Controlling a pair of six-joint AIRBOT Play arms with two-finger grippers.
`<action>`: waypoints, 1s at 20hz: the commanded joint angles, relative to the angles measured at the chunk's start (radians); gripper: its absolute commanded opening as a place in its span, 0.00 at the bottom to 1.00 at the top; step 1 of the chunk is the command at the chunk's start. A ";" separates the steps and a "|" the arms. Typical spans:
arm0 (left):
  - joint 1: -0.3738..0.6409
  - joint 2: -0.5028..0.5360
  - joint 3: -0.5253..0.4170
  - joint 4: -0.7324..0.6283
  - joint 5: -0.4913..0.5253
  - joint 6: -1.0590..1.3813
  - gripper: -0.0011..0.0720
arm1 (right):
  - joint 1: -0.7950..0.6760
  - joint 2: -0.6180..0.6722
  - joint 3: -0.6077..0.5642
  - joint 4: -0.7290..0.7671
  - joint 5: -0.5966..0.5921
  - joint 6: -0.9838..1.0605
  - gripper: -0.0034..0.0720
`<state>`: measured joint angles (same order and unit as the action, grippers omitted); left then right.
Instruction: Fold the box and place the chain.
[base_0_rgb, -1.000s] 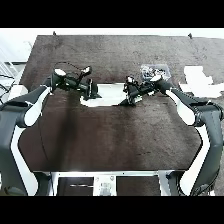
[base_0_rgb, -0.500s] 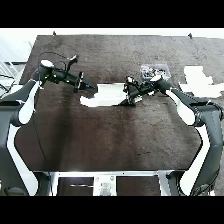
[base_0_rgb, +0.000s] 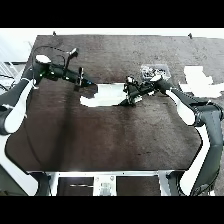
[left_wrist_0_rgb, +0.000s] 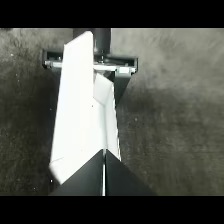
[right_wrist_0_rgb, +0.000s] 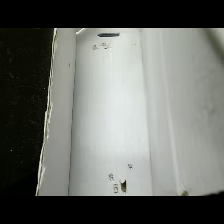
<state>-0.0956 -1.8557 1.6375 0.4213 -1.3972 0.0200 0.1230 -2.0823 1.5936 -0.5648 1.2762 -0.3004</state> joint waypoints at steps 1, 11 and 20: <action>-0.067 0.144 -0.198 0.017 0.229 0.111 0.03 | 0.000 0.000 0.000 0.000 0.000 0.000 0.83; -0.196 0.162 -0.331 0.003 0.610 0.157 0.03 | 0.000 -0.001 0.000 0.000 0.000 0.000 0.83; -0.193 0.064 -0.203 -0.020 0.723 0.204 0.04 | 0.000 -0.001 0.000 0.000 0.000 0.000 0.83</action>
<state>-0.2878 -1.7496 1.3884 0.3988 -0.6956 0.2302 0.1230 -2.0823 1.5936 -0.5644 1.2762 -0.3000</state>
